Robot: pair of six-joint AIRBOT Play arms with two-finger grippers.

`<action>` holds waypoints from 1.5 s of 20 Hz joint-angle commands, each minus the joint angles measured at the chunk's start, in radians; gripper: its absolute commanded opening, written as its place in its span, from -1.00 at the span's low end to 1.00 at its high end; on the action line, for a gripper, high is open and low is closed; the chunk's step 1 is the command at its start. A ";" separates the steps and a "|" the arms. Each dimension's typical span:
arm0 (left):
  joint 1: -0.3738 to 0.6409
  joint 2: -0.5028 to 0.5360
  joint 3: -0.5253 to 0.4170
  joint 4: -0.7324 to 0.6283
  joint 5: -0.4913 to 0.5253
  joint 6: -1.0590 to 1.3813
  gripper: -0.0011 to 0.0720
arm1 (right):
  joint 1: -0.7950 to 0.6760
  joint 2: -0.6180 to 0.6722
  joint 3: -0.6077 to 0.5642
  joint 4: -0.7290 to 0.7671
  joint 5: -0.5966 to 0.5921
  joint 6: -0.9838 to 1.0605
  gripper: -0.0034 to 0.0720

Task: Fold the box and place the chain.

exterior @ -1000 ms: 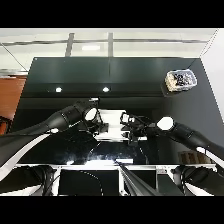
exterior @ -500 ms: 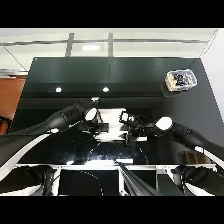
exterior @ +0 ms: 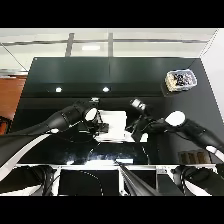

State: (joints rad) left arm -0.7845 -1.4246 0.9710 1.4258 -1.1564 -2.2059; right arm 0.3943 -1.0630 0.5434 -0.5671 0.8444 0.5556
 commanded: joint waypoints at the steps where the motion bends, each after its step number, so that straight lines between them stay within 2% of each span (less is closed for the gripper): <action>1: 0.001 0.001 0.000 0.002 -0.001 -0.001 -0.90 | -0.249 0.085 0.010 -0.185 0.269 0.449 -0.87; 3: 0.001 0.001 0.000 0.002 0.000 0.000 -0.90 | -0.402 0.086 0.002 -0.246 0.273 0.644 -0.87; 5: 0.001 0.001 0.000 0.002 0.000 -0.001 -0.90 | -0.497 0.085 -0.027 -0.280 0.213 0.839 -0.87; 8: 0.001 0.001 0.000 0.002 -0.001 -0.001 -0.90 | -0.492 0.049 -0.103 -0.294 0.206 0.963 -0.87; 12: 0.001 0.001 0.000 0.002 -0.005 -0.001 -0.90 | -0.337 -0.040 -0.153 -0.200 0.209 0.936 -0.87; 16: 0.001 0.001 0.000 0.002 -0.008 0.000 -0.90 | -0.176 -0.116 -0.153 0.008 0.111 0.793 -0.87; 18: 0.001 0.001 0.000 0.002 -0.010 0.000 -0.90 | -0.146 -0.120 -0.146 0.103 0.106 0.681 -0.87; 20: 0.001 0.001 0.000 0.002 -0.013 0.000 -0.90 | -0.145 -0.120 -0.121 0.176 0.148 0.575 -0.82; 22: 0.001 0.001 0.000 0.002 -0.016 0.000 -0.90 | -0.145 -0.119 -0.073 0.184 0.214 0.500 0.00; 23: 0.001 0.001 0.000 0.002 -0.017 0.000 -0.90 | -0.145 -0.119 -0.051 0.182 0.235 0.484 0.62; 24: 0.001 0.001 0.000 0.002 -0.018 0.000 -0.90 | -0.145 -0.120 -0.031 0.182 0.250 0.467 0.80; 27: 0.001 0.001 0.000 0.002 -0.026 0.000 -0.90 | -0.127 -0.120 -0.005 0.194 0.240 0.468 0.79; 30: 0.001 0.001 0.000 0.004 -0.031 0.000 -0.90 | -0.037 -0.120 -0.005 0.190 0.116 0.573 0.78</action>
State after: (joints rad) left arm -0.7841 -1.4246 0.9710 1.4281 -1.1820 -2.2063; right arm 0.2974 -1.1820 0.5270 -0.3889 1.0401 1.0760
